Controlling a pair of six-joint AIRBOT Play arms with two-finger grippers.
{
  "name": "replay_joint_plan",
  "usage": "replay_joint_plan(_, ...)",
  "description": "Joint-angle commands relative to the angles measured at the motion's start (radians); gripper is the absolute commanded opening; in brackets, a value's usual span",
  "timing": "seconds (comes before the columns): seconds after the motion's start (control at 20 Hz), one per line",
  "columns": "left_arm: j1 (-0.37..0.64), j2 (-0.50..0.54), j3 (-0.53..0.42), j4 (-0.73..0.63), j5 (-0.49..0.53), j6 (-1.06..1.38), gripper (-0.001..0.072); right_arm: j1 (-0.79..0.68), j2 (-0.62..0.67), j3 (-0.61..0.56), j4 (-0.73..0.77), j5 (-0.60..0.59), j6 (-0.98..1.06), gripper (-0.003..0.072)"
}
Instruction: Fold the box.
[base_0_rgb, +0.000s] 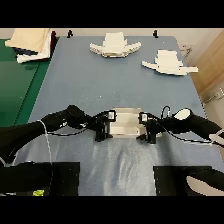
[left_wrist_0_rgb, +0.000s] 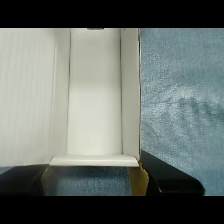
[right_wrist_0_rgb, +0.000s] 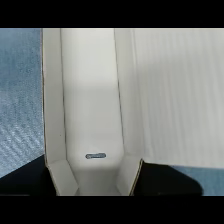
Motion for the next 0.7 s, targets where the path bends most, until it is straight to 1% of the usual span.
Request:
replay_joint_plan(0.0,-0.001,-0.001,0.001,0.000,0.002,-0.001,0.0363,0.000,0.000,0.000,0.000,0.001,0.000,0.0603)
replay_joint_plan(0.55,-0.001,-0.001,0.001,0.000,0.002,-0.001,0.0363,0.000,0.000,0.000,0.000,0.000,0.000,0.0604)
replay_joint_plan(0.65,-0.001,-0.001,0.001,0.000,0.002,0.000,0.0363,0.000,0.001,0.000,0.021,-0.004,0.002,0.0720)
